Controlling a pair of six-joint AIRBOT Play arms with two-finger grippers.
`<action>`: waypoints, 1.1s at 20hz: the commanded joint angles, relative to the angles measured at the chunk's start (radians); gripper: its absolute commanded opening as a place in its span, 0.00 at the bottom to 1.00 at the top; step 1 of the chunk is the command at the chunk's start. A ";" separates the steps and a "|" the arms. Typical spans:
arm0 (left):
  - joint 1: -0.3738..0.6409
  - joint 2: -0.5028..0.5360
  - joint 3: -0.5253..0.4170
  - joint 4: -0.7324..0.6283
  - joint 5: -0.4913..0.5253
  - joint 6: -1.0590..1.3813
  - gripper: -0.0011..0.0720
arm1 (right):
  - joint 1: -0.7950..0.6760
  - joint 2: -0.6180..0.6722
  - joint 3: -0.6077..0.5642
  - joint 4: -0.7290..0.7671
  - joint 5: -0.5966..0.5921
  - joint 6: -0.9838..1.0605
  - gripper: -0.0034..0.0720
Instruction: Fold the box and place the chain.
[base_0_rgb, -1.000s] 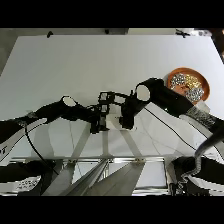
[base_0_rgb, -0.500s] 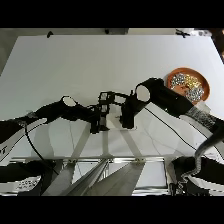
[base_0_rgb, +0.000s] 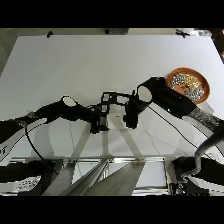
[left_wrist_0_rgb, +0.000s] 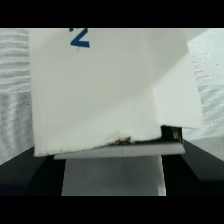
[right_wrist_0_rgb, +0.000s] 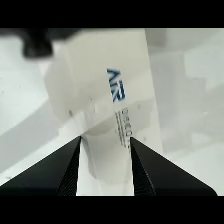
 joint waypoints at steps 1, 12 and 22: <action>0.000 0.001 0.000 0.001 0.000 0.000 0.29 | 0.000 0.008 0.001 0.007 -0.018 0.006 0.43; 0.000 0.001 0.000 0.001 0.000 0.000 0.29 | 0.000 0.012 0.002 0.007 -0.036 0.010 0.40; 0.000 0.001 0.000 0.001 0.000 0.000 0.29 | 0.000 0.029 0.002 -0.007 -0.062 0.007 0.40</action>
